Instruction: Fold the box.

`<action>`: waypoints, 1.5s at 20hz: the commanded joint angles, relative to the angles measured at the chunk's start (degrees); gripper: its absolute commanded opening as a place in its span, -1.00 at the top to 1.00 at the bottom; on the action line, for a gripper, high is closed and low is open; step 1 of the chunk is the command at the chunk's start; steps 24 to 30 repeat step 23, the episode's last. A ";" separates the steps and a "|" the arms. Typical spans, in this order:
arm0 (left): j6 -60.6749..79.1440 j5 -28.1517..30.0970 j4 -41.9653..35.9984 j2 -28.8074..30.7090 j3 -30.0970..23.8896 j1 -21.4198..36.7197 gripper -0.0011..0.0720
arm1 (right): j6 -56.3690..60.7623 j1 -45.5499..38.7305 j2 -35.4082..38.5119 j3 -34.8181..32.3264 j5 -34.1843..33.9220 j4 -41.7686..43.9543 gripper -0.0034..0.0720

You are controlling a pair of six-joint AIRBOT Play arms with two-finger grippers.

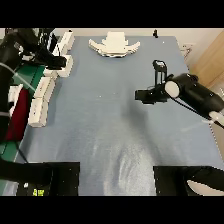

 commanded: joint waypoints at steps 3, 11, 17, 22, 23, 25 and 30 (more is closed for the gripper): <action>-0.20 8.79 -0.07 23.43 -28.96 -6.84 0.94 | -6.32 0.00 -14.12 15.91 9.31 9.18 0.90; -2.80 8.33 -2.84 30.36 -40.96 -14.75 0.93 | -8.87 0.02 -19.80 19.08 11.37 17.00 0.86; -3.56 8.52 -4.33 30.36 -40.96 -14.71 0.93 | -8.87 0.02 -19.80 19.08 11.34 17.03 0.86; -3.56 8.52 -4.33 30.34 -40.96 -14.71 0.93 | -8.87 0.02 -19.80 19.08 11.37 17.03 0.86; -3.56 8.52 -4.33 30.34 -40.96 -14.71 0.93 | -8.87 0.02 -19.80 19.08 11.37 17.03 0.86; -3.56 8.52 -4.33 30.34 -40.96 -14.71 0.93 | -8.87 0.02 -19.80 19.08 11.37 17.03 0.86; -3.56 8.52 -4.33 30.34 -40.96 -14.71 0.93 | -8.87 0.02 -19.80 19.08 11.37 17.03 0.86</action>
